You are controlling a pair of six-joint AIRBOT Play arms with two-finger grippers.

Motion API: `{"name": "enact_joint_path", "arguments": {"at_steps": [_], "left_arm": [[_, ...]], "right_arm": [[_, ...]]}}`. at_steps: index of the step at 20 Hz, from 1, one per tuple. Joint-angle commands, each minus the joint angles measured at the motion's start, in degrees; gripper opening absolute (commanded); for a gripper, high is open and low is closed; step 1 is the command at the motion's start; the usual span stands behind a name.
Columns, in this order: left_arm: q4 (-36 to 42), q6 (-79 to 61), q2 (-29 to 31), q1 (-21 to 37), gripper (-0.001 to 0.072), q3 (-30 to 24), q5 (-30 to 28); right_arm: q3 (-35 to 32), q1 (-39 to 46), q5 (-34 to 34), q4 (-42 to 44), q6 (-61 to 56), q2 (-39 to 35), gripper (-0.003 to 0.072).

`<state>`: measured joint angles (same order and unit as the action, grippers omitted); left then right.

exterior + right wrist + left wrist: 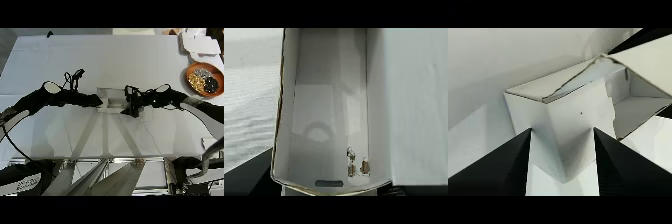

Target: Fold the box and place the chain.

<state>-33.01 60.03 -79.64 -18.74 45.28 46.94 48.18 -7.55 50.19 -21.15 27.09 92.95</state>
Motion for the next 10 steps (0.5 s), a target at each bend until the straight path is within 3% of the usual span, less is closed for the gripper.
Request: {"name": "enact_joint_path", "arguments": {"at_steps": [1,3,10], "left_arm": [[1.2,0.2,-0.3,-0.8,0.0430,0.0,-1.5],[1.2,0.2,-0.9,-1.3,0.0381,0.0,-3.1],[-3.5,0.7,-1.5,-2.2,0.0381,0.0,-4.8]], "right_arm": [[0.1,0.0,0.0,0.1,0.0,0.0,0.0446],[0.1,0.0,0.0,0.1,0.0,0.0,0.0446],[0.1,0.0,0.0,0.1,0.0,0.0,0.0446]]}}
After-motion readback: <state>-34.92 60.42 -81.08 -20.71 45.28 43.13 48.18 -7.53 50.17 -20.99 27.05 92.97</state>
